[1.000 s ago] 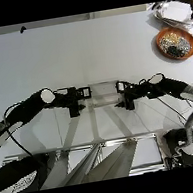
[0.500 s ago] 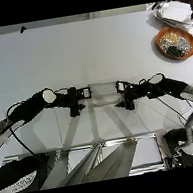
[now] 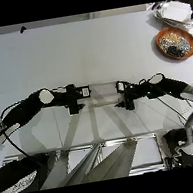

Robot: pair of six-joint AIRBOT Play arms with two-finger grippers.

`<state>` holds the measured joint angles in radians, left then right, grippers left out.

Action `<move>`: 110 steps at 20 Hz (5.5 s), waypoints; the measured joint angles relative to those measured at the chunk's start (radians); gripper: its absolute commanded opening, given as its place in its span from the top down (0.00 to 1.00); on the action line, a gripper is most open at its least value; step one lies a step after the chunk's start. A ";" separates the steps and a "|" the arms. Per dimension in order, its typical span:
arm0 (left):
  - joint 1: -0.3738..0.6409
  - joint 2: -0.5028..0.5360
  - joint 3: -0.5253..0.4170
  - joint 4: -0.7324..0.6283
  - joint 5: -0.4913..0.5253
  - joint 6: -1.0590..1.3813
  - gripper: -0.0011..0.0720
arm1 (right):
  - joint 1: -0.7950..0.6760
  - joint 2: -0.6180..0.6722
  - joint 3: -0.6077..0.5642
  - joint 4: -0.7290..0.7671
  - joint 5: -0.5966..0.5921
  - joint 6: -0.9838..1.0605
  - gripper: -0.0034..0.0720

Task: Fold the box and place the chain.

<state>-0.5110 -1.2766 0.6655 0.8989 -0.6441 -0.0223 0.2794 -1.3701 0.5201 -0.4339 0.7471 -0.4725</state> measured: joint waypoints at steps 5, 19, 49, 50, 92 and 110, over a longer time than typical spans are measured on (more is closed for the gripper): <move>-0.006 0.004 0.000 -0.013 -0.005 0.024 0.26 | 0.000 0.000 0.000 0.000 0.000 0.000 0.42; -0.045 -0.052 0.000 -0.078 -0.020 0.127 0.48 | 0.000 0.000 0.000 0.000 0.001 0.000 0.42; -0.071 -0.031 0.000 -0.092 -0.014 0.158 0.81 | 0.000 0.000 0.000 0.000 0.000 0.000 0.42; -0.075 -0.037 0.000 -0.095 -0.003 0.158 0.81 | 0.000 0.000 0.000 0.000 0.000 0.000 0.42; -0.007 0.114 0.002 -0.224 -0.086 -0.123 0.98 | 0.000 0.000 0.000 0.001 -0.002 0.000 0.42; 0.401 0.219 0.002 0.017 -0.269 -0.861 0.99 | 0.000 0.000 0.000 0.000 0.000 0.000 0.42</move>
<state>-0.1097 -1.0576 0.6670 0.9157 -0.9127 -0.8837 0.2794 -1.3701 0.5205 -0.4335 0.7475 -0.4725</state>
